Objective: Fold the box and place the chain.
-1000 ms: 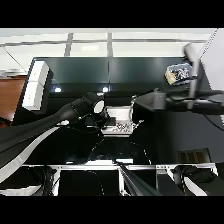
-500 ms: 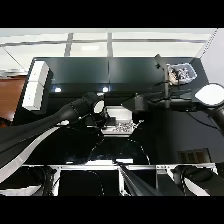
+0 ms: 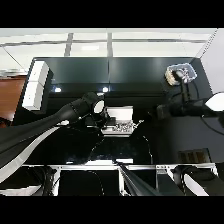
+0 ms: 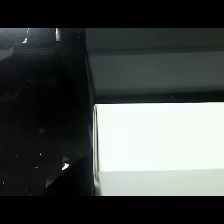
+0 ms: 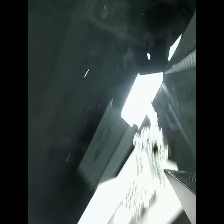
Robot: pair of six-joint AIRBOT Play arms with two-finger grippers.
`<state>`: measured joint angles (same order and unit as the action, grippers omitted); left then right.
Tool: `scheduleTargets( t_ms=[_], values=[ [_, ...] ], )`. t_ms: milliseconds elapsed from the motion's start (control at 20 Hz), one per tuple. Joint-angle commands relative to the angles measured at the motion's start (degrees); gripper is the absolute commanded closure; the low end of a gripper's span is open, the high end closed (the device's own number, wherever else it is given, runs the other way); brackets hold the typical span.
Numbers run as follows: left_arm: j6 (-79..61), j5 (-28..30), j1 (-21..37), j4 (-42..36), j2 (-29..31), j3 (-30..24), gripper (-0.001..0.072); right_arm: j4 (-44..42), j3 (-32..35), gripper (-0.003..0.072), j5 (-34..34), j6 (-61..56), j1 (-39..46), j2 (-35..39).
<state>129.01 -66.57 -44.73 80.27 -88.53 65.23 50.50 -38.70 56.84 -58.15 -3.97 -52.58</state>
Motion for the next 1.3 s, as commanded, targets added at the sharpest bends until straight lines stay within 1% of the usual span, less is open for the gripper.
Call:
scheduleTargets(
  t_ms=[0, 100, 150, 200, 250, 300, 400, 500, 800, 950, 1000, 1050, 1100, 1150, 1200, 1250],
  values=[
    [0.0, 0.1, 0.0, 0.0, 0.0, 0.0, 0.0680, 3.5, 9.1, -0.0012, -10.1, 17.6, -3.3, -2.0],
    [0.0, 0.0, 0.0, 0.0, 0.0, 0.0, 0.0680, 3.5, 11.9, -0.0012, -12.0, 37.6, -7.8, -4.2],
    [0.0, 0.0, 0.0, 0.0, 0.0, 0.0, 0.0680, -0.3, 11.9, -0.0011, -13.1, 46.5, -9.1, -6.2],
    [0.0, 0.0, 0.0, 0.0, 0.0, 0.0, 0.0680, -7.5, 11.8, -0.0011, -14.4, 53.9, -9.4, -8.5],
    [0.0, 0.0, 0.0, 0.0, 0.0, 0.0, 0.0680, -14.8, 11.6, -0.0011, -14.1, 64.4, -9.4, -11.0],
    [0.0, 0.0, 0.0, 0.0, 0.0, 0.0, 0.0680, -18.1, 10.8, -0.0011, -13.1, 71.1, -9.4, -13.2],
    [0.0, 0.0, 0.0, 0.0, 0.0, 0.0, 0.0680, -18.6, 9.0, -0.0011, -13.1, 74.4, -9.4, -17.1],
    [0.0, 0.0, 0.0, 0.0, 0.0, 0.0, 0.0680, -18.9, 8.0, -0.0011, -12.8, 76.9, -9.4, -19.1],
    [0.0, 0.0, 0.0, 0.0, 0.0, 0.0, 0.0680, -17.1, 8.0, -0.0011, -13.7, 78.6, -11.2, -19.5],
    [0.0, 0.0, 0.0, 0.0, 0.0, 0.0, 0.0680, -17.5, 8.0, -0.0010, -18.9, 75.2, -12.8, -19.7],
    [0.0, 0.0, 0.0, 0.0, 0.0, 0.0, 0.0680, -17.4, 8.0, -0.0008, -19.2, 73.9, -13.0, -19.7],
    [0.0, 0.0, 0.0, 0.0, 0.0, 0.0, 0.0680, -17.3, 8.0, 0.0216, -19.3, 71.6, -12.9, -19.7],
    [0.0, 0.0, 0.0, 0.0, 0.0, 0.0, 0.0681, -16.3, 8.0, 0.0522, -20.1, 68.9, -12.9, -19.6],
    [0.0, -0.1, 0.0, 0.0, 0.0, 0.0, 0.0680, -15.3, 8.0, 0.0623, -20.6, 67.4, -12.9, -19.5],
    [0.0, -0.2, 0.0, 0.0, 0.0, 0.0, 0.0680, -14.3, 8.0, 0.0628, -20.7, 64.6, -12.8, -18.9],
    [0.0, -0.2, 0.0, 0.0, 0.0, 0.0, 0.0681, -12.7, 8.0, 0.0678, -20.7, 60.7, -12.5, -18.1]
  ],
)
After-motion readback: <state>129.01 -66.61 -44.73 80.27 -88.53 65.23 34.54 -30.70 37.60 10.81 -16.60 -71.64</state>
